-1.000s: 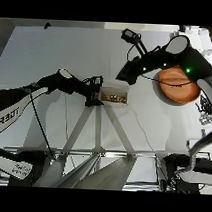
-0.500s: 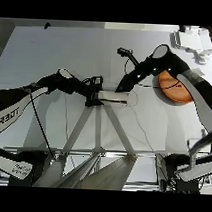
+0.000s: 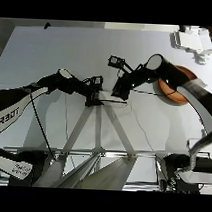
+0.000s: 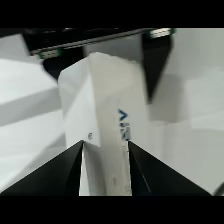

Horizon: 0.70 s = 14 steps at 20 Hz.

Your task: Fold the box and place the chain.

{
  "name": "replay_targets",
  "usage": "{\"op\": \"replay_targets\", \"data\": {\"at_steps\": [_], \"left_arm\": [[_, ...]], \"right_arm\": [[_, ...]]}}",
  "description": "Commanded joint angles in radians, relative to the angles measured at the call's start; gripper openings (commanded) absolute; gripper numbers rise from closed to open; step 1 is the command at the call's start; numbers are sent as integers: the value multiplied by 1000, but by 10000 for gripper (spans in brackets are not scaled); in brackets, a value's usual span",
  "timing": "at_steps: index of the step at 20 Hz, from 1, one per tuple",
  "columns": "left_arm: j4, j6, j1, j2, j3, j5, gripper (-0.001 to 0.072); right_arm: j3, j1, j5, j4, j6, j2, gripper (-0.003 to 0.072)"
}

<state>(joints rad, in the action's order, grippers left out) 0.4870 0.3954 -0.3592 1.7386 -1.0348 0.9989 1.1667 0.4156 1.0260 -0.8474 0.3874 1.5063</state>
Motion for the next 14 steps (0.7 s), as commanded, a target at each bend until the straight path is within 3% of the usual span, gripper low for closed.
{"op": "replay_targets", "data": {"at_steps": [1, 5, 14], "left_arm": [[0, 0, 0, 0, 0, 0, 424], [0, 1, 0, 0, 0, 0, 424], [0, 0, 0, 0, 0, 0, 424]], "right_arm": [[-132, 31, -229, -49, -66, -98, 307], [-177, 47, -234, -63, -82, -122, 166], [-240, 61, -243, -62, -82, -122, 177]]}}
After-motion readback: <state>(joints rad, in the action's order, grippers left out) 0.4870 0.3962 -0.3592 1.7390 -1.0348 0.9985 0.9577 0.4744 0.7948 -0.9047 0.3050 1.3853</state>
